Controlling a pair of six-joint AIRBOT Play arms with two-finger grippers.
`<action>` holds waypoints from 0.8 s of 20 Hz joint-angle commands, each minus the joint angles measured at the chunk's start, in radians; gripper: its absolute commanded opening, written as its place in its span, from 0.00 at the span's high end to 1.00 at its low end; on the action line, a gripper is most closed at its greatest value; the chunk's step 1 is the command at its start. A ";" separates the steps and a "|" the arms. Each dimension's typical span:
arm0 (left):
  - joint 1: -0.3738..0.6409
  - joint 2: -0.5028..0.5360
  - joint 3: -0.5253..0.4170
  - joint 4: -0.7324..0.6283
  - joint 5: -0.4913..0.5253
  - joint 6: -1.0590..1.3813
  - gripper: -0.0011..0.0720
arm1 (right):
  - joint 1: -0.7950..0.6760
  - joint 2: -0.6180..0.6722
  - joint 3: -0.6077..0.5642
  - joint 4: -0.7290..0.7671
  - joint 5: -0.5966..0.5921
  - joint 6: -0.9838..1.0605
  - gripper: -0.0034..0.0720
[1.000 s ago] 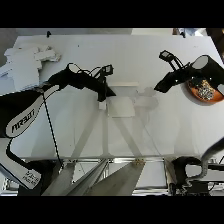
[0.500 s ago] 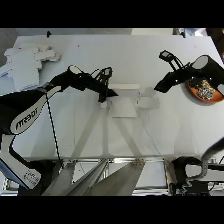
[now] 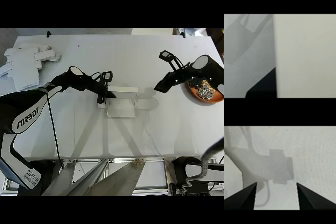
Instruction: Fold the box and place the chain.
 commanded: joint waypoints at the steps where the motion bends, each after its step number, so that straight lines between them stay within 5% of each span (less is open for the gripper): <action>1: 0.000 -0.004 0.000 0.056 0.015 -0.042 0.98 | 0.000 0.001 0.000 0.000 0.000 0.000 0.24; 16: -0.001 -0.004 0.000 0.086 0.034 -0.052 0.96 | 0.000 0.001 0.000 0.000 0.000 0.000 0.24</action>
